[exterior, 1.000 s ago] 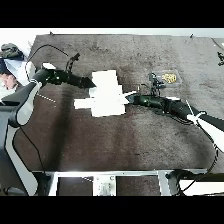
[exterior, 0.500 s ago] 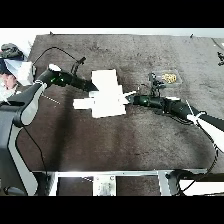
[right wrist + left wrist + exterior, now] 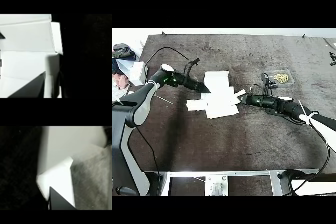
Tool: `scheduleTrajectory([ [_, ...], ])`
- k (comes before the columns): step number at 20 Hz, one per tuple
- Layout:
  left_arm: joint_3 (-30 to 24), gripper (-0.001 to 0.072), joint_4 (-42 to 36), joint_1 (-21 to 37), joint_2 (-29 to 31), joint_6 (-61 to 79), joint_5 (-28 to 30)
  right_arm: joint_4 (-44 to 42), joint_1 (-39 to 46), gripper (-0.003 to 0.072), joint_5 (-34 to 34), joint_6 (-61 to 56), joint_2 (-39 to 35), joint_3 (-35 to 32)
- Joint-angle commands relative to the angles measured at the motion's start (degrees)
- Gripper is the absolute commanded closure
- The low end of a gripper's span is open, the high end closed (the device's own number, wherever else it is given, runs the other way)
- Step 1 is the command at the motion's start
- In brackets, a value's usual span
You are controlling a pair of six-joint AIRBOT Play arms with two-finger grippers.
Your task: Fold the box and place the chain.
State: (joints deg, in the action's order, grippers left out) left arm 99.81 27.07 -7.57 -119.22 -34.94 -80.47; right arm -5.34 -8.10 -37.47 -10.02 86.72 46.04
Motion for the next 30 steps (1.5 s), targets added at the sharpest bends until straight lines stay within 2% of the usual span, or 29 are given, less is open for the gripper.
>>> scheduleTrajectory([
  [1,0.1,0.0697,0.0,0.0,0.0,4.0,-2.0,0.0,1.6,0.0455,0.1,0.0,-0.2,0.0],
  [4,0.1,0.0697,-0.1,0.0,0.0,9.8,-3.1,0.0,4.9,0.0452,-1.9,0.0,-0.9,0.0],
  [7,0.1,0.0698,-0.3,0.0,0.1,26.5,-2.6,0.0,10.2,0.0453,-5.7,-0.1,-2.5,0.0],
  [13,0.0,0.0703,-0.3,0.0,0.2,45.2,2.9,3.4,13.8,0.0453,-6.7,-0.3,-4.7,0.0],
  [17,0.0,0.0703,-0.5,0.0,0.2,51.1,4.3,4.3,13.8,0.0453,-5.1,-0.3,-4.6,0.0],
  [22,-4.9,0.0702,-5.4,0.0,0.2,58.0,7.9,4.8,13.8,0.0453,-5.0,-0.2,-4.6,0.0],
  [30,-6.6,0.0698,-2.6,0.0,0.0,58.1,10.9,5.6,13.8,0.0452,-5.0,-0.2,-4.6,0.0],
])
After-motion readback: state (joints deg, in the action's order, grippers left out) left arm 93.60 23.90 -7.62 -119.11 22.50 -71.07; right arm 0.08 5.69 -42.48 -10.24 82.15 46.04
